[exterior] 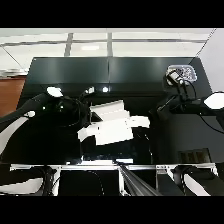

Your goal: Fold the box and place the chain.

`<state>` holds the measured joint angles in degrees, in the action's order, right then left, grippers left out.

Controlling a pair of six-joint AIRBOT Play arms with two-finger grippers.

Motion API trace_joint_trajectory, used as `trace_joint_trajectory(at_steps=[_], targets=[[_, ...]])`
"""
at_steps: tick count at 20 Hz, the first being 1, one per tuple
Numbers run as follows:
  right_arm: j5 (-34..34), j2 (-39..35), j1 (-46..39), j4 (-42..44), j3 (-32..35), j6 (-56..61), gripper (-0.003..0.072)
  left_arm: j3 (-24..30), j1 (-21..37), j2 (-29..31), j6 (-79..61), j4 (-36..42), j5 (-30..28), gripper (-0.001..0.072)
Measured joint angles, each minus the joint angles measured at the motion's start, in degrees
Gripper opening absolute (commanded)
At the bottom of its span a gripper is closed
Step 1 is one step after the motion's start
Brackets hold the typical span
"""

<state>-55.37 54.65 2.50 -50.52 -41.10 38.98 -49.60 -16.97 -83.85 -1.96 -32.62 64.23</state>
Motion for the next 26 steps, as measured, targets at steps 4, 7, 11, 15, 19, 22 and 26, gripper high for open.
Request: trace_joint_trajectory(at_steps=[4, 7, 11, 15, 19, 22, 26], targets=[[1.64, 0.07, 3.82, -6.01, 0.17, -2.93, 0.0702, -0.52, -3.28, 0.33, -3.87, -5.64, -5.70, 0.0024], [5.29, 0.07, 8.11, -10.45, 0.22, -4.79, 0.0703, -0.66, -4.24, 0.35, -4.66, -8.11, -8.20, 0.0024], [10.47, 0.55, 12.55, -7.19, 1.97, -10.08, 0.0703, -0.70, -4.66, 0.35, -4.26, -9.49, -9.55, 0.0024], [12.83, 1.60, 16.94, 1.66, 6.14, -21.05, 0.0702, -0.70, -4.79, 0.35, -3.91, -9.97, -10.19, 0.0024], [14.05, 2.05, 20.37, 5.18, 9.05, -29.27, 0.0703, -0.72, -5.09, 0.07, -3.87, -9.92, -11.82, 0.0024], [13.88, 2.91, 21.31, 6.14, 9.99, -33.92, 0.0703, -0.72, -5.22, -0.42, -3.78, -9.16, -12.50, 0.0024], [12.11, 5.38, 21.73, 6.62, 10.43, -37.77, 0.0702, -0.72, -5.27, -0.74, -3.74, -8.63, -12.66, 0.0024]])
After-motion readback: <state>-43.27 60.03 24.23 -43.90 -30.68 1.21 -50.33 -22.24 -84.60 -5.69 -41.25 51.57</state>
